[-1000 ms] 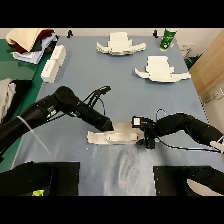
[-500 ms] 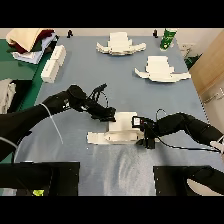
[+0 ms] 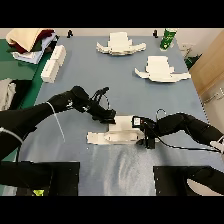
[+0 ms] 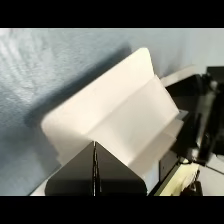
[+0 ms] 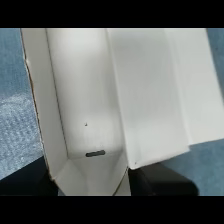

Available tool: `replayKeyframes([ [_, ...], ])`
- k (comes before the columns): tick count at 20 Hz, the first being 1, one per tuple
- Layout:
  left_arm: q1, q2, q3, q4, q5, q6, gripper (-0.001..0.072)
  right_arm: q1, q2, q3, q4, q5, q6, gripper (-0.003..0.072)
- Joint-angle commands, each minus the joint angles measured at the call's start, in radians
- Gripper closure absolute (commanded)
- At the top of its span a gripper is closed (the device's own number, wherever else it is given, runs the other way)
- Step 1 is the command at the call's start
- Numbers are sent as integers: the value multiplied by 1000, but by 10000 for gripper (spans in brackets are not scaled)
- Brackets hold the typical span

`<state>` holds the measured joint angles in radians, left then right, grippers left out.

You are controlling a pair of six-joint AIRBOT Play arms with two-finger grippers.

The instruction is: Fold the box.

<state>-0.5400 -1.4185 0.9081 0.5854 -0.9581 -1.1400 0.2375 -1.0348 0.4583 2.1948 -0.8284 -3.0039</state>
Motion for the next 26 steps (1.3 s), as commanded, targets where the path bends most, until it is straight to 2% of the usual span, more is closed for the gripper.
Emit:
replayKeyframes([
  [1, 26, 140, 4, 102, -53, 47, 699, 1, 0, 0, 0, 0, 0, 241],
  [5, 54, 422, -45, 307, -59, 116, 697, 1, 0, 0, 0, 0, 1, 241],
  [8, 53, 581, -136, 338, -92, 447, 694, 1, 0, 0, 0, 0, 1, 241],
  [9, 53, 605, -164, 336, -91, 501, 519, 1, 0, 0, 0, 0, 1, 241],
  [10, 53, 611, -189, 336, -85, 538, 81, 1, 0, 0, 0, 0, 1, 241],
  [11, 53, 607, -210, 336, -84, 565, 49, 1, 0, 0, 0, 0, 1, 241],
  [14, 43, 563, -268, 333, -40, 721, 48, 1, 0, 0, 0, 0, 1, 240],
  [17, -16, 499, -306, 332, 34, 866, 48, 1, 0, 0, 0, 0, 1, 240],
  [19, -64, 441, -310, 332, 109, 887, 48, 1, 0, 0, 0, 0, 1, 241],
  [22, -119, 354, -310, 331, 166, 887, 53, 1, 0, 0, 0, 0, 1, 241],
  [23, -132, 331, -310, 329, 177, 887, 140, 1, 0, 0, 0, 0, 1, 241],
  [24, -144, 315, -310, 328, 190, 887, 185, 1, 0, 0, 0, 0, 0, 241],
  [26, -161, 304, -309, 326, 209, 887, 185, 1, 0, 0, 0, 0, 1, 241],
])
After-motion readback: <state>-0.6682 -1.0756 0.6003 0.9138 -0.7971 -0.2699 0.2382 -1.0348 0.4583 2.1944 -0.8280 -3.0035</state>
